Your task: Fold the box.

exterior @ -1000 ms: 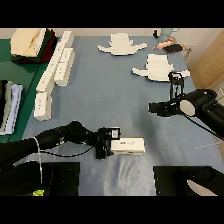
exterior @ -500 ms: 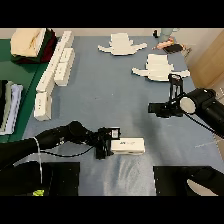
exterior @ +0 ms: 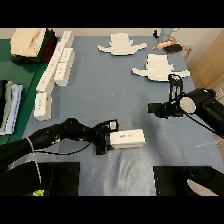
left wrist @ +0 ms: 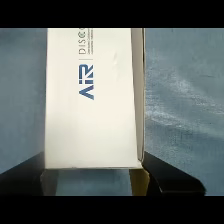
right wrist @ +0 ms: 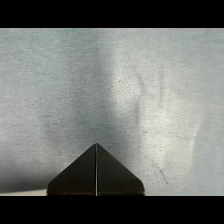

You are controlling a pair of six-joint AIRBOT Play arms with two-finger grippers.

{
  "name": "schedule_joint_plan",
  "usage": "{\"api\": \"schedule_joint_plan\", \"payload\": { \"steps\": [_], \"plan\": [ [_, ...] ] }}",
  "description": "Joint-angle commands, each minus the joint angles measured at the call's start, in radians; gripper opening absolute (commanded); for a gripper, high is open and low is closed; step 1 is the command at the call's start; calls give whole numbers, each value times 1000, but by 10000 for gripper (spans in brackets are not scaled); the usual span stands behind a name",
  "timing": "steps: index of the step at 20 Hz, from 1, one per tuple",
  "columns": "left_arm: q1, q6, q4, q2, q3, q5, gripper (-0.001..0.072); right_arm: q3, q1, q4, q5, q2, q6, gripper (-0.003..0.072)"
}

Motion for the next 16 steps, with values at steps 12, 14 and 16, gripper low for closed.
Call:
{"api": "schedule_joint_plan", "payload": {
  "steps": [12, 14, 16],
  "plan": [
    [789, -856, 487, 149, 21, 146, 522, 1, 2, 0, -7, -1, 0, 3],
    [859, -872, 487, 146, 21, 147, 522, 1, 2, 0, -11, -1, 0, 2],
    [898, -873, 487, 131, 21, 147, 522, 1, 2, 1, -19, -1, 0, 2]
  ]
}}
